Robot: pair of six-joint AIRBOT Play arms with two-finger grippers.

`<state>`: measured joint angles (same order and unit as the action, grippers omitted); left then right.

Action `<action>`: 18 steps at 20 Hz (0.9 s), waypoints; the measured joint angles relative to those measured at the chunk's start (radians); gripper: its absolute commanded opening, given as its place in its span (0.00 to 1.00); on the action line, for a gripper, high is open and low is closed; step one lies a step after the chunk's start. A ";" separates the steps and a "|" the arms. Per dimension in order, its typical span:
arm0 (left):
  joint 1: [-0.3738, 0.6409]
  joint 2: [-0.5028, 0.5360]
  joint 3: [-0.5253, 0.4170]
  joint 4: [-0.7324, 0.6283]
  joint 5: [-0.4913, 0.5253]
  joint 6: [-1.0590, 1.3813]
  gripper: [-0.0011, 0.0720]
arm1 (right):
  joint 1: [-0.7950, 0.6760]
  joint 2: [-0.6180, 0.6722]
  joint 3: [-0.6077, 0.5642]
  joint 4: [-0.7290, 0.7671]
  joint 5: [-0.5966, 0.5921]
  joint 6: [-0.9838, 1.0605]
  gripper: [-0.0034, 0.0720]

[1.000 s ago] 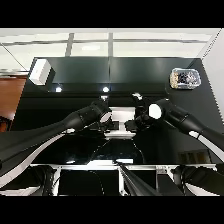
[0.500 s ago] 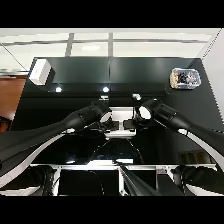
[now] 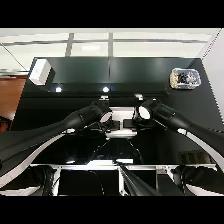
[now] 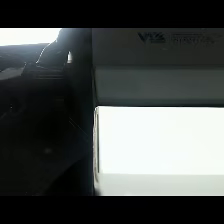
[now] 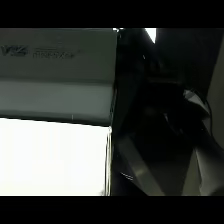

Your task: Fold the box and place the chain.

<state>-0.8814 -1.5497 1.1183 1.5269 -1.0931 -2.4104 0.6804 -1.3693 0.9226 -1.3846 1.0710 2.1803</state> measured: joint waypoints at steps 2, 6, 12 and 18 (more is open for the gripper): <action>0.000 0.000 0.000 0.001 -0.004 -0.001 0.05 | 0.000 0.000 0.001 0.013 -0.021 0.013 0.32; 0.000 0.000 0.000 0.002 -0.006 0.000 0.05 | -0.001 0.000 0.000 0.019 -0.028 0.027 0.32; 0.000 0.000 0.000 0.002 -0.008 0.001 0.05 | 0.000 -0.001 0.001 0.008 -0.037 0.032 0.30; 0.000 0.000 0.000 0.002 -0.007 0.002 0.05 | 0.000 -0.010 0.000 -0.007 -0.021 0.025 0.06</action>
